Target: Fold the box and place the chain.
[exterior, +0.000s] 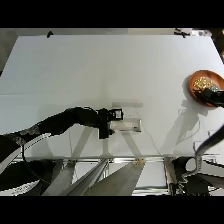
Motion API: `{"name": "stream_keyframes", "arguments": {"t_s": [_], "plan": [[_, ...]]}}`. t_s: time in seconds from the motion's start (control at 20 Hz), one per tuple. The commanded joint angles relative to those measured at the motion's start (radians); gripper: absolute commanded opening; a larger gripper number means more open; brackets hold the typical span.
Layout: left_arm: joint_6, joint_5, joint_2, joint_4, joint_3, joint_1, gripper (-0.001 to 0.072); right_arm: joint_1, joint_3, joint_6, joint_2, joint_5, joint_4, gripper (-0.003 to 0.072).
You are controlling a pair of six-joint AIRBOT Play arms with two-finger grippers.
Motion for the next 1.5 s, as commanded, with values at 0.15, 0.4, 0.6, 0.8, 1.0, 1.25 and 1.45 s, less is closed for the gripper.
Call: {"name": "stream_keyframes", "arguments": {"t_s": [0.15,0.4,0.6,0.8,1.0,1.25,1.45], "plan": [[0.0,0.0,0.0,0.0,0.0,0.001,0.0138,0.0,0.0,0.0,0.006,0.018,0.011,0.0013],[0.0,0.0,0.0,0.0,0.0,0.001,0.0138,0.0,0.0,0.0,0.165,0.029,0.014,0.0012],[0.0,0.0,0.0,0.0,0.0,0.001,0.0138,0.0,0.0,-0.001,0.323,0.127,0.036,0.0012],[0.0,0.0,0.0,0.0,0.0,0.001,0.0138,0.0,0.0,-0.033,0.465,0.263,0.126,0.0011],[0.0,0.0,0.0,0.0,0.0,0.001,0.0138,0.0,0.0,-0.054,0.601,0.413,0.191,0.0011],[0.0,0.0,0.0,0.0,0.0,0.001,0.0138,0.118,-0.001,-0.071,0.739,0.579,0.238,0.0014],[0.0,0.0,0.0,0.0,0.0,0.001,0.0138,0.272,-0.021,-0.031,0.837,0.593,0.239,0.0014]]}}
